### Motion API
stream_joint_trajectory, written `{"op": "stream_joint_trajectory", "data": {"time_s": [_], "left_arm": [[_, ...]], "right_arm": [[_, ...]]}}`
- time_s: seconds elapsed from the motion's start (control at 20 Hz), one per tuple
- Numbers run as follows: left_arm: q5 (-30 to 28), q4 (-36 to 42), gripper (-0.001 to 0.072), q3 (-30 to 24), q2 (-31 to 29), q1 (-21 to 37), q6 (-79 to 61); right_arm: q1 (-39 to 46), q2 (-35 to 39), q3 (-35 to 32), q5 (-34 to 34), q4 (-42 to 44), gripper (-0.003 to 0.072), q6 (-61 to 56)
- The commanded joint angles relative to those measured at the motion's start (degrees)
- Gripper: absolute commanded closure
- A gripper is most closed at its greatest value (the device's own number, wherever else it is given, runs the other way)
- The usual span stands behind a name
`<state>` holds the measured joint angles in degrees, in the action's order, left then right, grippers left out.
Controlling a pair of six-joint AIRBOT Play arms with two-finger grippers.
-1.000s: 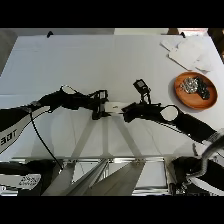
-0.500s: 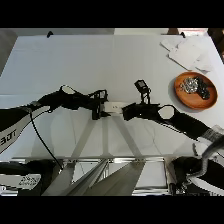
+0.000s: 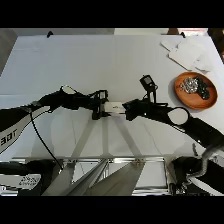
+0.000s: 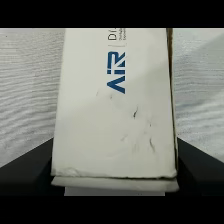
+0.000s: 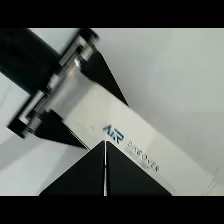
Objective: Fold the box and place the chain.
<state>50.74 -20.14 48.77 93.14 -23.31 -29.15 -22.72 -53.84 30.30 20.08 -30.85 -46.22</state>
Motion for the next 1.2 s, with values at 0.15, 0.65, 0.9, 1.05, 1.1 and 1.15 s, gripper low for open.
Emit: {"op": "stream_joint_trajectory", "data": {"time_s": [0.15, 0.65, 0.9, 1.05, 1.1, 1.15], "left_arm": [[0.1, 0.0, 0.0387, 0.0, 0.0, 0.0, 0.0], [0.1, 0.0, 0.0387, 0.0, 0.0, 0.0, 0.0], [0.0, 0.0, 0.0387, 0.0, 0.0, 0.0, 0.0], [0.1, 0.0, 0.0387, 0.0, 0.0, 0.0, 0.0], [0.0, 0.0, 0.0387, 0.0, 0.0, 0.0, 0.0], [0.0, 0.0, 0.0387, 0.0, 0.0, 0.0, 0.0]], "right_arm": [[0.0, 19.0, 0.0, -1.0, -16.9, 0.0676, -0.2], [0.0, 26.4, 0.0, 34.6, -62.2, 0.0676, -34.9], [0.0, 20.7, 0.0, 31.7, -74.1, 0.0676, -48.5], [0.0, 10.5, 0.0, 29.1, -74.8, 0.0678, -53.5], [0.0, 6.5, 0.0, 27.9, -74.8, 0.0678, -55.0], [0.0, 2.3, 0.0, 26.1, -74.8, 0.0678, -56.2]]}}
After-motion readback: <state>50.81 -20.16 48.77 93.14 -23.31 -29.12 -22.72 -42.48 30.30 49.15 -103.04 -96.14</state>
